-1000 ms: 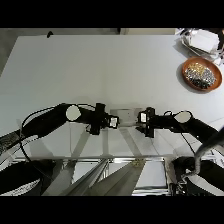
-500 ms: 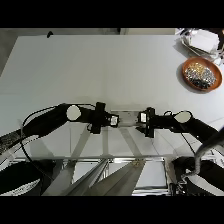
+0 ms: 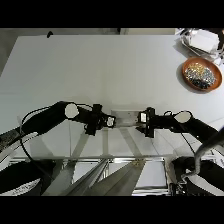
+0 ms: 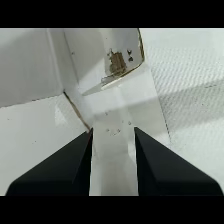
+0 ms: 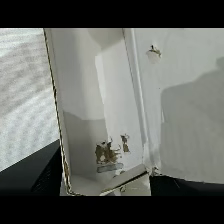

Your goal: Fold the box and place the chain.

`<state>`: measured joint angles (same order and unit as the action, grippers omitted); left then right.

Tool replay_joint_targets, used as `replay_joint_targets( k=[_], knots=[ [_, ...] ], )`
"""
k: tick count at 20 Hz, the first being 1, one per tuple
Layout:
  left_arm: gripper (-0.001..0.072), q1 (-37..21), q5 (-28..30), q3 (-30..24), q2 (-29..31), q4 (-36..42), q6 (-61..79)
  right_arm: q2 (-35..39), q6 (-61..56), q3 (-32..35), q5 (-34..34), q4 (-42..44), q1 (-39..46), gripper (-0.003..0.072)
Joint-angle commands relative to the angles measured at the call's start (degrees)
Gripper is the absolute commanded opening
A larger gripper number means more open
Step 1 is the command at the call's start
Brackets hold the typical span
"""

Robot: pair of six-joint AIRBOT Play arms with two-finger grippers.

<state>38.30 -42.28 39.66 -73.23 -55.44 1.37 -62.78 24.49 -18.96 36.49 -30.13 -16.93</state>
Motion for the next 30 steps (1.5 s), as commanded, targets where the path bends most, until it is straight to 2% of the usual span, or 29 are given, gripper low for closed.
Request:
replay_joint_targets(
  k=[1,9,11,18,19,21,25,30],
  knots=[
    [0.0272,0.02,1.33,0.00,-1.62,2.12,1.46,0.04,0.00,0.02,0.00,0.02,0.02,0.0397],
    [0.0268,1.31,3.02,0.00,-1.95,5.03,1.44,0.04,0.00,0.02,0.00,0.02,0.02,0.0397],
    [0.0197,1.84,3.06,0.00,-1.95,6.64,2.45,0.04,0.00,0.02,0.00,0.02,0.02,0.0397],
    [0.0191,2.27,6.25,0.00,-1.95,8.28,3.74,0.04,0.00,0.02,0.00,0.02,0.02,0.0397],
    [0.0133,2.29,6.58,0.00,-1.95,8.57,3.72,0.04,0.00,0.02,0.00,0.02,0.02,0.0397],
    [0.0086,2.69,7.43,0.00,-1.97,9.60,3.76,0.04,0.00,0.02,0.00,0.02,0.02,0.0397],
    [0.0084,4.33,10.82,0.00,-2.01,12.61,3.74,0.04,0.00,0.02,0.00,0.02,0.02,0.0397],
    [0.0094,5.03,10.80,0.00,-3.41,14.40,3.56,0.04,0.00,0.02,0.00,0.02,0.02,0.0397]
  ],
)
